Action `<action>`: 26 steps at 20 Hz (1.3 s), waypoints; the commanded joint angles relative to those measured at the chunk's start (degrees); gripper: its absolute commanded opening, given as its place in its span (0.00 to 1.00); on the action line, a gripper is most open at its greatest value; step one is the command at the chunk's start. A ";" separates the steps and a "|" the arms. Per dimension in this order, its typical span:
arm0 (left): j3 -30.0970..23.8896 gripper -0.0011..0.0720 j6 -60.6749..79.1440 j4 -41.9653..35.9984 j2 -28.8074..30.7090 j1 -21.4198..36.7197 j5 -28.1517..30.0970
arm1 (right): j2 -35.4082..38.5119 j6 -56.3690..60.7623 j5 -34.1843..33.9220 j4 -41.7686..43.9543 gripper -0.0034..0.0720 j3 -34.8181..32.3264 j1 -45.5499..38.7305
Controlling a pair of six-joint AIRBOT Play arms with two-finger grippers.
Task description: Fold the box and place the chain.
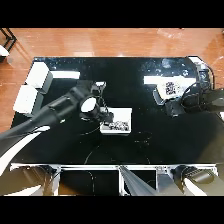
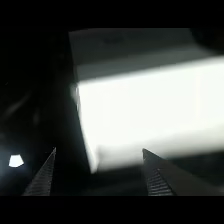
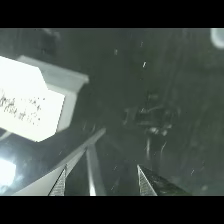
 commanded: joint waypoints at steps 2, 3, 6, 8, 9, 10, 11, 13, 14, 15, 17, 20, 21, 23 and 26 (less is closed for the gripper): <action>-3.58 0.90 14.29 0.13 13.88 -0.50 -11.98 | 0.04 -3.06 -10.93 1.03 0.74 -1.70 0.20; -5.16 0.90 13.81 1.86 18.27 -0.44 -13.46 | 0.02 -4.13 -12.68 1.49 0.98 -3.06 0.33; -10.40 0.90 10.01 7.54 31.69 4.57 -16.48 | -0.48 -6.71 -15.47 2.29 0.98 -6.84 0.72; -13.88 0.90 11.17 7.78 37.92 13.53 -13.35 | -1.53 -8.57 -18.14 3.23 0.98 -7.17 1.53; -15.47 0.89 12.98 7.15 39.36 18.88 -10.12 | -2.19 -10.40 -21.22 3.52 0.98 -6.99 2.71; -16.72 0.89 15.61 5.01 39.28 24.70 -8.15 | -3.48 -10.71 -23.45 3.34 0.98 -5.97 4.24; -17.42 0.89 18.49 1.75 37.77 29.79 -7.43 | -5.53 -10.69 -24.17 3.34 0.98 -4.24 5.81; -17.68 0.89 28.41 -6.32 32.63 37.97 -6.36 | -11.98 -9.03 -23.71 3.32 0.98 0.92 8.96; -17.84 0.89 34.56 -8.83 30.40 40.70 -3.80 | -15.69 -8.92 -24.39 3.39 0.98 3.85 10.49; -18.25 0.89 36.70 -9.81 29.03 42.60 -0.96 | -18.97 -8.92 -25.18 4.00 0.98 6.38 11.80; -18.45 0.89 36.94 -10.78 27.52 44.65 3.43 | -24.26 -10.56 -26.93 4.37 0.98 9.70 14.80; -18.45 0.89 38.80 -11.78 25.77 44.44 5.25 | -28.68 -18.58 -27.82 4.37 0.98 9.81 18.32; -18.45 0.89 39.41 -12.33 25.20 44.22 5.25 | -29.64 -20.35 -27.23 4.35 0.98 9.81 19.12; -18.45 0.89 39.41 -12.17 24.15 43.15 5.62 | -30.77 -24.81 -26.10 3.06 0.98 9.81 20.06; -18.45 0.89 39.36 -12.20 23.19 40.57 6.45 | -30.97 -26.95 -26.12 2.69 0.98 9.81 20.00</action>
